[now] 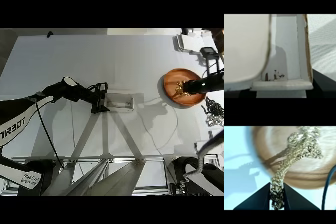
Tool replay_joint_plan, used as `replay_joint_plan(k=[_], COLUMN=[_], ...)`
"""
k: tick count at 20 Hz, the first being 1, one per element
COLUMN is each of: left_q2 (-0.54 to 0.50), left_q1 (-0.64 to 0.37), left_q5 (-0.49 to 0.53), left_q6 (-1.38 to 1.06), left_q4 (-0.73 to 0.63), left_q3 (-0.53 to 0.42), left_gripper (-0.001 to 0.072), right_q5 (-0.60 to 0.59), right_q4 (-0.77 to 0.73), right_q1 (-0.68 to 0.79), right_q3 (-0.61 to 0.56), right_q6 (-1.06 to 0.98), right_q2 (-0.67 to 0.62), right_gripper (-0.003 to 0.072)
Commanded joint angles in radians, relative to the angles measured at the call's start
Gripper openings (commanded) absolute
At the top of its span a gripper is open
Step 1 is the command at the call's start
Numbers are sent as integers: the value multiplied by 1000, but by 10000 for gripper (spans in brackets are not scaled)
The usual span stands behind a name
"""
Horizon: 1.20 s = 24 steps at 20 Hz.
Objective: Fold the box and place the chain.
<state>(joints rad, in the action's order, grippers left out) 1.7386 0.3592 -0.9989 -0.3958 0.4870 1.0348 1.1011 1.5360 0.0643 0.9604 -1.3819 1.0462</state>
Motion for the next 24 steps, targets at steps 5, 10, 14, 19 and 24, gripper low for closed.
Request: replay_joint_plan(k=[5,10,14,19,24], left_q2=[0,0,0,0,0], left_q1=[0,0,0,0,0], left_q5=[0,0,0,0,0], left_q6=[0,0,0,0,0], left_q4=[0,0,0,0,0], left_q3=[0,0,0,0,0], left_gripper=[424,424,424,424,424], right_q5=[-26,-127,-307,-509,-564], right_q4=[-3,-7,-123,-266,-335], right_q1=[-372,-578,-637,-661,-661], right_q3=[-28,-28,-27,-27,-27], right_q6=[2,2,-5,-4,-4], right_q2=[-32,27,102,145,145], right_gripper=[8,8,8,8,6])
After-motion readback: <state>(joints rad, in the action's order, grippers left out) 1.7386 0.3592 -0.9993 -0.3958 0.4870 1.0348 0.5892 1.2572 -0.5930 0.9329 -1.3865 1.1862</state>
